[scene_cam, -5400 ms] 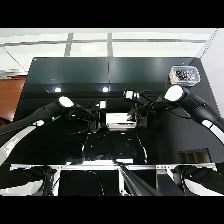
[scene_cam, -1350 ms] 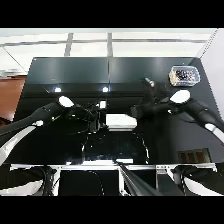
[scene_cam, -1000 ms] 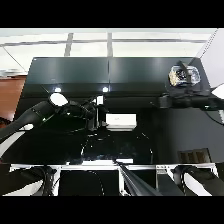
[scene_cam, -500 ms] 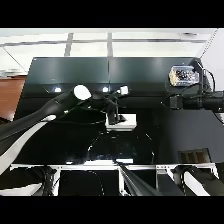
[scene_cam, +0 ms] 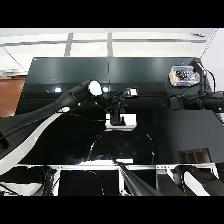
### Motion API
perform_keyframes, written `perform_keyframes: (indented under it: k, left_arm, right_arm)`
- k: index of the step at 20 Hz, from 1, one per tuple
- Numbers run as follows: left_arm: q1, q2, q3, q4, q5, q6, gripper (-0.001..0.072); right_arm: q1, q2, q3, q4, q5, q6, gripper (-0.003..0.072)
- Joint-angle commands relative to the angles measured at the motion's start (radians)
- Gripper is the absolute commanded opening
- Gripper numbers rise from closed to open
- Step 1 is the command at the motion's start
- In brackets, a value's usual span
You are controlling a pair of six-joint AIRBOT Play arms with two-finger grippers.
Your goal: Fold the box and place the chain.
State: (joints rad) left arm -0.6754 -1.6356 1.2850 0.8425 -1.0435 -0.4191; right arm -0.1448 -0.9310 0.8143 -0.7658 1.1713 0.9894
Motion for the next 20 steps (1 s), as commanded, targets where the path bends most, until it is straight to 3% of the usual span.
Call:
perform_keyframes:
  k: [1,7,11,13,14,15,16,20]
  left_arm:
    - [-0.012,-0.005,0.029,0.044,-0.043,-0.016,0.0717]
    - [-0.070,-0.006,0.034,0.187,-0.038,-0.037,0.0717]
    - [-0.121,-0.016,0.034,0.399,-0.026,-0.135,0.0718]
    - [-0.140,-0.025,0.034,0.432,-0.010,-0.183,0.0717]
    - [-0.148,-0.023,0.037,0.435,-0.005,-0.192,0.0666]
    - [-0.153,-0.019,0.050,0.437,-0.030,-0.205,0.0399]
    - [-0.152,-0.011,0.074,0.437,-0.073,-0.217,0.0338]
    - [-0.046,0.062,0.229,0.540,-0.272,-0.399,0.0338]
  right_arm:
    - [-0.001,0.000,0.000,-0.006,-0.001,-0.002,0.0016]
    - [-0.001,0.000,0.000,-0.006,-0.002,-0.002,0.0016]
    - [-0.001,0.000,0.000,-0.006,-0.002,-0.002,0.0016]
    - [-0.001,0.000,0.000,-0.006,-0.002,-0.002,0.0017]
    - [-0.001,0.000,0.000,-0.006,-0.002,-0.002,0.0016]
    - [-0.001,0.000,0.000,-0.006,-0.002,-0.002,0.0017]
    - [-0.001,0.000,0.000,-0.006,-0.002,-0.002,0.0016]
    - [-0.001,0.000,0.000,-0.006,-0.012,-0.002,0.0017]
